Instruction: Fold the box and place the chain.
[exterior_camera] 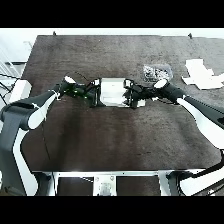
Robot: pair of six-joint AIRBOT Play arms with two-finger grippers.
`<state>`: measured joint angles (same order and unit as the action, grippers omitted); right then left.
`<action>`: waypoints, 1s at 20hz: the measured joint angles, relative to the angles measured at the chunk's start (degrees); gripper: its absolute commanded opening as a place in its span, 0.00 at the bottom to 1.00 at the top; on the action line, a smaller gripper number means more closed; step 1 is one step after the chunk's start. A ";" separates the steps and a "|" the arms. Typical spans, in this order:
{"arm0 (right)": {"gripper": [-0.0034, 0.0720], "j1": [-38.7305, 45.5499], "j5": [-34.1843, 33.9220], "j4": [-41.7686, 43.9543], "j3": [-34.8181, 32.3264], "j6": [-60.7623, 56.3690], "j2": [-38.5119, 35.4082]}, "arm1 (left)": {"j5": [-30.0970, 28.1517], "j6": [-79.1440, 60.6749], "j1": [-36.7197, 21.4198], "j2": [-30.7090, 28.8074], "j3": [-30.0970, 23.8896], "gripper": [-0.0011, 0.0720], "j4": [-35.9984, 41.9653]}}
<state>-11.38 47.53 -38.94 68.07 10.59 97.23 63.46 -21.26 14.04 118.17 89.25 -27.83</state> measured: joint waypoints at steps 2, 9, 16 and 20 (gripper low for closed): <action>0.67 0.02 -0.07 0.17 0.00 0.24 0.04 | -0.02 0.00 0.00 0.00 0.02 0.87 0.00; 0.28 1.90 0.39 -2.67 0.00 -6.10 -0.48 | -0.02 -0.02 0.00 0.00 0.02 0.87 0.02; 0.07 4.94 3.45 -4.70 0.00 -17.00 -5.22 | 0.02 -0.02 0.00 0.00 0.02 0.87 0.02; 0.07 8.50 4.35 -5.20 0.00 -31.78 -8.74 | 0.04 -0.02 0.00 0.00 0.02 0.87 0.02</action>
<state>-2.87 51.88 -44.14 68.07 -21.19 88.49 63.51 -21.28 14.04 118.17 89.27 -27.81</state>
